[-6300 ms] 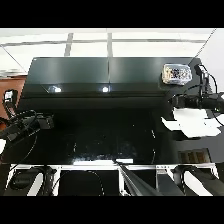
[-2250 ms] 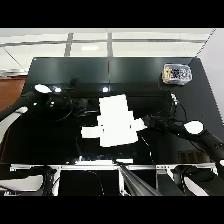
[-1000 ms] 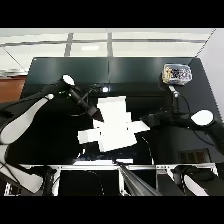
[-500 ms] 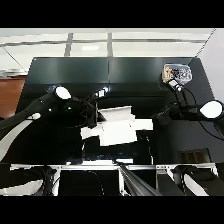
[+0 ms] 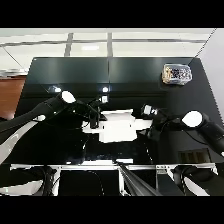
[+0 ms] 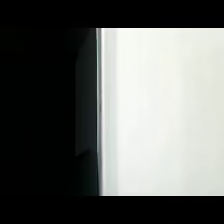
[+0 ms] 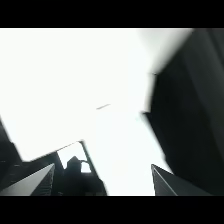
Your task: Fold the box and place the chain.
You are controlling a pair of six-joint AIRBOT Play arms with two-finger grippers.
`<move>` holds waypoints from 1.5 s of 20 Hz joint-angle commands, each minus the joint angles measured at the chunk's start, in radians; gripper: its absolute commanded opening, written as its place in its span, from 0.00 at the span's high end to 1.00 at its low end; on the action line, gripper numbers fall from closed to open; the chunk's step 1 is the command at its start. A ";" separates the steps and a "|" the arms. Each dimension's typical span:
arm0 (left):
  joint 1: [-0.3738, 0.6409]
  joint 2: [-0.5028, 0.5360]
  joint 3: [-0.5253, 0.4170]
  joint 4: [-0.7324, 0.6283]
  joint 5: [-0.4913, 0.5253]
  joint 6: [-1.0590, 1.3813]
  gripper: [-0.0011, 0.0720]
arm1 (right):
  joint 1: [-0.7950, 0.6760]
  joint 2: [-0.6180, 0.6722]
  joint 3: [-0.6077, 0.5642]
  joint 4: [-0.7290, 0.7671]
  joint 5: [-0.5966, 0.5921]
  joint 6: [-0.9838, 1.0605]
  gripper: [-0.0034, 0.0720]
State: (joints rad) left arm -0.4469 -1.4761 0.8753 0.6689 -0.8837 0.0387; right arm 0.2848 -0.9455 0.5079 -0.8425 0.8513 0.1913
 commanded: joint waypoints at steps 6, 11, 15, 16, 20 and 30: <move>-0.001 -0.002 0.003 0.000 -0.018 0.006 0.95 | 0.129 -0.104 -0.023 0.026 -0.023 -0.317 0.02; -0.001 -0.002 0.003 0.000 -0.018 0.006 0.95 | 0.146 -0.110 -0.023 0.031 -0.019 -0.338 0.02; -0.001 -0.002 0.003 0.000 -0.018 0.006 0.95 | 0.208 -0.144 -0.023 0.094 -0.108 -0.346 0.02; -0.002 -0.002 0.003 0.000 -0.018 0.006 0.95 | 0.221 -0.154 -0.023 0.118 -0.161 -0.347 0.02; -0.001 -0.002 0.003 0.000 -0.018 0.006 0.95 | 0.225 -0.142 -0.007 0.136 -0.245 -0.340 0.02; -0.001 -0.002 0.003 0.001 -0.018 0.007 0.95 | 0.072 -0.100 0.028 0.269 -0.228 -0.384 0.02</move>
State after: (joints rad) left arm -0.4477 -1.4776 0.8772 0.6689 -0.9009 0.0444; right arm 0.4015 -1.0462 0.5331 -0.6598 0.6285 -0.1459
